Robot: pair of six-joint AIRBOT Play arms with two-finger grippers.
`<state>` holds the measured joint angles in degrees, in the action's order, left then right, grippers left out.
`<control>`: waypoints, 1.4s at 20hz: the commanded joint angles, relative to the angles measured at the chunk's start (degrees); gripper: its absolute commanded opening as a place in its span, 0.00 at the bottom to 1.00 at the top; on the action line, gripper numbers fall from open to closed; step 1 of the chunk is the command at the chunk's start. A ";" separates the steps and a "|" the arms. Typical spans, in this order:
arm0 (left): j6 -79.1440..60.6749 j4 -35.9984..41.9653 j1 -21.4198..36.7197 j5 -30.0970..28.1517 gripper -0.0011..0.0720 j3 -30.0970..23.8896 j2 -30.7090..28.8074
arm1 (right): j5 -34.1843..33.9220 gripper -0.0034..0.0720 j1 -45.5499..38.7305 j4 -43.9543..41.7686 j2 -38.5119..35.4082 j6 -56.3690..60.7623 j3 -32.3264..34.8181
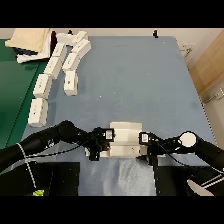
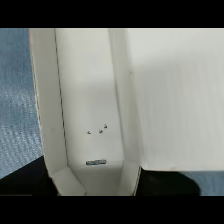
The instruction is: Fold the box.
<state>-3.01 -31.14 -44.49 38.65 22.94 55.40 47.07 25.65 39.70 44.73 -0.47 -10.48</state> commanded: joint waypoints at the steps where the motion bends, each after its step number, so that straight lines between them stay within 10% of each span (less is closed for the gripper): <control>1: -0.02 3.13 -1.81 -1.75 0.16 -0.04 0.42 | 0.00 0.73 0.07 -0.02 -0.04 0.02 -0.04; 6: -0.02 4.96 -2.34 -2.73 0.20 -0.04 2.12 | 0.00 0.73 0.07 -0.02 -0.04 0.02 -0.04; 8: 0.00 5.62 -2.34 -2.73 0.75 -0.04 2.49 | 0.00 0.72 0.07 -0.02 -0.04 0.02 -0.04; 17: 0.02 5.64 -2.32 -2.69 0.96 -0.02 2.58 | 0.02 0.73 0.07 -0.02 -0.04 0.02 -0.04; 20: 6.23 1.97 -2.21 -2.16 0.22 0.07 1.81 | 0.00 0.72 0.07 -0.02 -0.04 0.02 -0.04; 23: 21.24 -10.32 -2.21 -2.01 0.04 0.28 -1.38 | 0.00 0.73 0.07 -0.02 -0.04 0.02 -0.04; 28: 49.70 -21.70 -2.21 9.55 0.04 1.75 -11.21 | 0.00 0.73 0.07 -0.02 -0.04 0.02 -0.04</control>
